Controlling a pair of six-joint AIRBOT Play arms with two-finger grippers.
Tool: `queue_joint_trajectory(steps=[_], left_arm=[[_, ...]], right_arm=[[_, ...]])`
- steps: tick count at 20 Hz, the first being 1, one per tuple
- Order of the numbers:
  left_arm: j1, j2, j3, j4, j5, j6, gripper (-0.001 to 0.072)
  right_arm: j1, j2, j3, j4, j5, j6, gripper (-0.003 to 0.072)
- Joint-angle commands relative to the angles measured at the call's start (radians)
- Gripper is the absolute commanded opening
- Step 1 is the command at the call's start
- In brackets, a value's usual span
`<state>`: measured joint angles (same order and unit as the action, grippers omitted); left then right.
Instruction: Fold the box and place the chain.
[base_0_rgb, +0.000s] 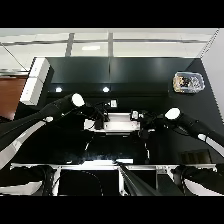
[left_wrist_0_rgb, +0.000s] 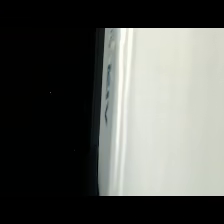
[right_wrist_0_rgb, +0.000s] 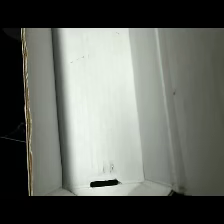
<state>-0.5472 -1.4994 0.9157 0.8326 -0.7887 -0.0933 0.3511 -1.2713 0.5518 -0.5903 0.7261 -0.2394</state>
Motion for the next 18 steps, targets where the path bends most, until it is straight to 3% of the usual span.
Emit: queue_joint_trajectory(steps=[1,13,14,17,18], left_arm=[[0.000,0.000,0.001,0.000,-0.001,0.000,0.0028],[0.000,0.001,0.001,0.000,-0.001,0.000,0.0028],[0.000,0.001,0.001,0.000,-0.001,0.000,0.0028],[0.000,0.001,0.001,0.000,-0.005,0.000,0.0028],[0.000,0.001,0.001,0.000,-0.008,-0.001,0.0028]], right_arm=[[0.005,-0.001,-0.001,-0.013,-0.010,0.003,0.0636],[0.005,-0.001,-0.001,-0.013,-0.006,0.003,0.0628],[0.004,-0.001,-0.001,-0.013,-0.006,0.003,0.0481],[0.005,-0.001,-0.001,-0.013,-0.006,0.003,0.0480],[0.005,-0.001,-0.001,-0.013,-0.006,0.003,0.0366]])
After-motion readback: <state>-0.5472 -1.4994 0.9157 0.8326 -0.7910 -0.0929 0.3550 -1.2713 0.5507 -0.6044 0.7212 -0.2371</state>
